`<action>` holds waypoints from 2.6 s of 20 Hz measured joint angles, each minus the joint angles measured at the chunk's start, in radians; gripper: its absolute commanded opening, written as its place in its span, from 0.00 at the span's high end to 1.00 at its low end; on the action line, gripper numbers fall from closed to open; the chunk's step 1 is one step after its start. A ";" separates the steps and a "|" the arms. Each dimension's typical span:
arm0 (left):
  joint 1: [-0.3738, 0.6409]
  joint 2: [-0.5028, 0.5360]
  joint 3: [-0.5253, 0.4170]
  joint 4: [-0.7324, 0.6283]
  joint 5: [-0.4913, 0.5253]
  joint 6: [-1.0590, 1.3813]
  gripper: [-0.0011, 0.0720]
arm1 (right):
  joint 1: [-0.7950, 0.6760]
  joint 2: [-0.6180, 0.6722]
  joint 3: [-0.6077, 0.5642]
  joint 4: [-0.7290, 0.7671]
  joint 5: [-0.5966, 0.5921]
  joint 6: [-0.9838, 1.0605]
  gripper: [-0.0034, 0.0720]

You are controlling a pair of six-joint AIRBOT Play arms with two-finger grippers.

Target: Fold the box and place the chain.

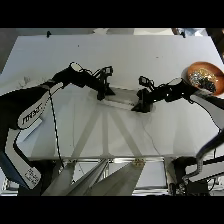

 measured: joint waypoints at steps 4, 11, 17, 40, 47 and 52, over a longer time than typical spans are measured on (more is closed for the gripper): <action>0.000 0.000 0.000 0.000 -0.001 0.000 0.97 | 0.000 -0.002 0.000 0.019 0.018 -0.017 0.08; 0.000 0.000 0.000 0.000 0.000 0.001 0.97 | 0.000 -0.003 0.000 0.057 0.032 -0.031 0.08; 0.000 0.000 0.000 0.000 0.003 0.000 0.97 | 0.001 -0.003 0.000 0.082 0.002 -0.018 0.08; 0.000 0.000 0.000 0.000 0.002 0.000 0.97 | 0.001 -0.010 -0.011 0.073 -0.058 0.008 0.08; 0.000 0.000 0.000 0.000 0.001 0.001 0.97 | 0.005 -0.011 -0.010 0.079 -0.067 0.008 0.43; 0.000 0.000 0.000 0.000 0.001 0.001 0.97 | 0.007 -0.011 -0.010 0.079 -0.064 0.008 0.43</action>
